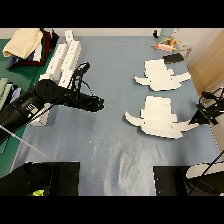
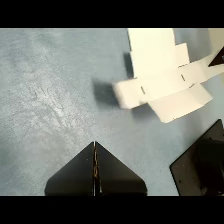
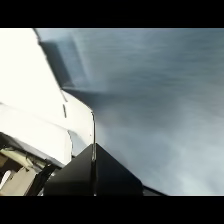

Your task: Fold the box.

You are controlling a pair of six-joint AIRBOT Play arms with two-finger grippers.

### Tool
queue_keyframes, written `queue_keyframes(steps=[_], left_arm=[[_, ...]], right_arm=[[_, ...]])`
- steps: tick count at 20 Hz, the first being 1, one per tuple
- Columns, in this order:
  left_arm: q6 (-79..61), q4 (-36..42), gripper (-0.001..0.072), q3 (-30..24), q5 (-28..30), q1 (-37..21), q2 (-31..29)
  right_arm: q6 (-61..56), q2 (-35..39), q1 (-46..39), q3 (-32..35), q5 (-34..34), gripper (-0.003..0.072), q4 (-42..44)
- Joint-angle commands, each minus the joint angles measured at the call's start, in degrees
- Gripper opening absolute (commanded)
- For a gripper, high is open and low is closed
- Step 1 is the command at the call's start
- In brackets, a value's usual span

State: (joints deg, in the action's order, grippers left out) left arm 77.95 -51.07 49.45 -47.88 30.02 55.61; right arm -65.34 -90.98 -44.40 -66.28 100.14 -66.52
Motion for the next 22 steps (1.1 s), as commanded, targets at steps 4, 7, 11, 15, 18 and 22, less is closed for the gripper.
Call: queue_keyframes(steps=[4, 7, 11, 15, 18, 22], left_arm=[[-0.13, -0.11, 0.0014, 0.00, -5.68, -2.51, 0.00], [-0.20, 0.50, 0.0014, 0.00, -14.69, -7.34, 0.00], [-3.02, 0.48, 0.0014, 0.00, -19.43, -11.80, 0.00], [-3.21, 0.28, 0.0014, 0.00, -17.64, -12.96, 0.02], [-3.61, 0.28, 0.0014, 0.00, -18.08, -12.96, 0.02], [-3.61, 0.31, 0.0015, 0.00, -18.23, -12.96, 0.02]], right_arm=[[-2.34, 9.64, 13.90, 10.14, -4.09, 0.0002, 5.75], [-2.95, 18.97, 21.64, 18.84, -12.48, 0.0002, 5.33], [-8.39, 31.91, 29.11, 29.73, -28.28, 0.0001, 5.53], [-12.70, 37.13, 31.95, 35.65, -33.97, 0.0171, 5.51], [-12.70, 37.00, 31.93, 35.69, -33.18, 0.0344, 5.46], [-12.44, 37.00, 31.93, 35.69, -33.07, 0.0242, 5.60]])
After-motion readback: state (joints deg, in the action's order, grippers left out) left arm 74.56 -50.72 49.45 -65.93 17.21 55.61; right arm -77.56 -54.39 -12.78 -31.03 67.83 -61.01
